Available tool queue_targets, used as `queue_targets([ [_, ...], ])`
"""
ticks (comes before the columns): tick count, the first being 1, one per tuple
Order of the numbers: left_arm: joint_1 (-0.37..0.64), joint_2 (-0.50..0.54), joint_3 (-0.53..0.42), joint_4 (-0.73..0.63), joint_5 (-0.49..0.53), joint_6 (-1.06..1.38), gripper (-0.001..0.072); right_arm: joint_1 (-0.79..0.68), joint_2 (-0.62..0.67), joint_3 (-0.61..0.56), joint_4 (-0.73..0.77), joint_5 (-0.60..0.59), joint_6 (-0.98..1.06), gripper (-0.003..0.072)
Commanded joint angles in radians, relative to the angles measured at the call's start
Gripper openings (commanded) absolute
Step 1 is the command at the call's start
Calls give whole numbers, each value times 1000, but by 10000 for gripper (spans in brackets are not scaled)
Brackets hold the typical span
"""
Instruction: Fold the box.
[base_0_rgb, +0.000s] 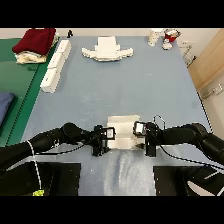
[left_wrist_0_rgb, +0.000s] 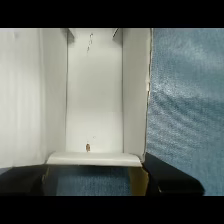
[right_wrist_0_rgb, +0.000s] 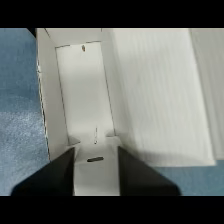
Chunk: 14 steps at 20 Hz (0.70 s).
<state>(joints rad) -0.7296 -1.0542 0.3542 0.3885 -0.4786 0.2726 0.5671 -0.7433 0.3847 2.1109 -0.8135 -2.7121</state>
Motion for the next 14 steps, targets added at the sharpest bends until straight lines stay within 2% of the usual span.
queue_targets([
  [1,0,0,0,0,-1,0,368,0,53,37,-206,-127,298,234],
  [2,0,0,0,0,-1,0,368,0,73,60,-305,-186,459,93],
  [3,0,0,0,0,-1,0,368,0,91,91,-413,-254,621,5],
  [6,0,0,0,0,-1,0,368,-22,116,172,-729,-416,1030,5],
  [8,0,0,0,0,-1,0,368,-88,112,185,-843,-452,1252,4],
  [11,0,0,0,0,-1,0,368,-312,43,183,-681,-463,1339,4],
  [14,0,0,0,0,-1,0,368,-591,-81,182,-376,-451,1223,4],
])
